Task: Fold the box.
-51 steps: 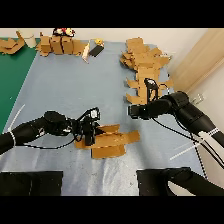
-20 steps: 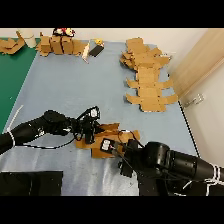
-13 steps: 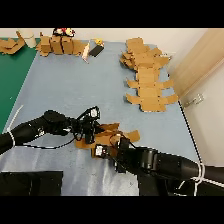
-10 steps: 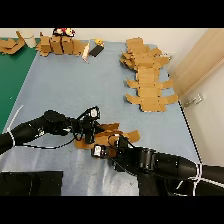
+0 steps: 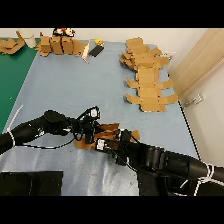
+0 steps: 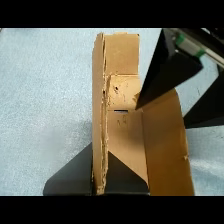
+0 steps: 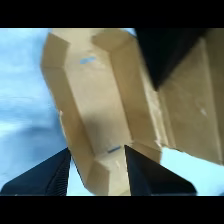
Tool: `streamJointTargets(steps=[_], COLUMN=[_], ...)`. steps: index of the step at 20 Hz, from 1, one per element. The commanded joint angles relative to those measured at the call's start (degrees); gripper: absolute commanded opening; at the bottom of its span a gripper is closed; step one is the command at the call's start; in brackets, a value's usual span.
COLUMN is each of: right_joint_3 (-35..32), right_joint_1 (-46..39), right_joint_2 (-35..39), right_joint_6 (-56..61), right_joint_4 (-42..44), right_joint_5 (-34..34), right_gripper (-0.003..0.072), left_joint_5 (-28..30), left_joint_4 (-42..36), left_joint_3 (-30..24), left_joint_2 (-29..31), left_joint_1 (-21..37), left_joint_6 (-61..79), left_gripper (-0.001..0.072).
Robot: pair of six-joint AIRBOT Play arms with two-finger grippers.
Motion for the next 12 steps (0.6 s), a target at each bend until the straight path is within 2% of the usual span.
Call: streamJointTargets(steps=[1, 7, 9, 12], right_joint_3=[0.0, 0.0, 0.0, 0.0], right_joint_1=[-3.1, -8.2, -9.2, -13.3], right_joint_2=[-0.2, -0.4, -0.3, 0.5], right_joint_6=[1.6, 0.8, -4.9, -17.0], right_joint_4=[-0.7, 1.6, 5.0, 15.4], right_joint_5=[0.9, 4.4, 4.9, 4.7], right_gripper=[0.0496, 0.0507, 0.0508, 0.0509], left_joint_5=[0.0, 0.0, 0.0, 0.0], left_joint_4=[0.0, 0.0, 0.0, 0.0], left_joint_3=[0.1, 0.1, 0.1, 0.1], left_joint_2=[0.0, 0.0, 0.0, 0.0], left_joint_1=[0.0, 0.0, 0.0, 0.0], left_joint_6=[0.0, 0.0, 0.0, 0.0], left_gripper=[0.0010, 0.0010, 0.0010, 0.0010])
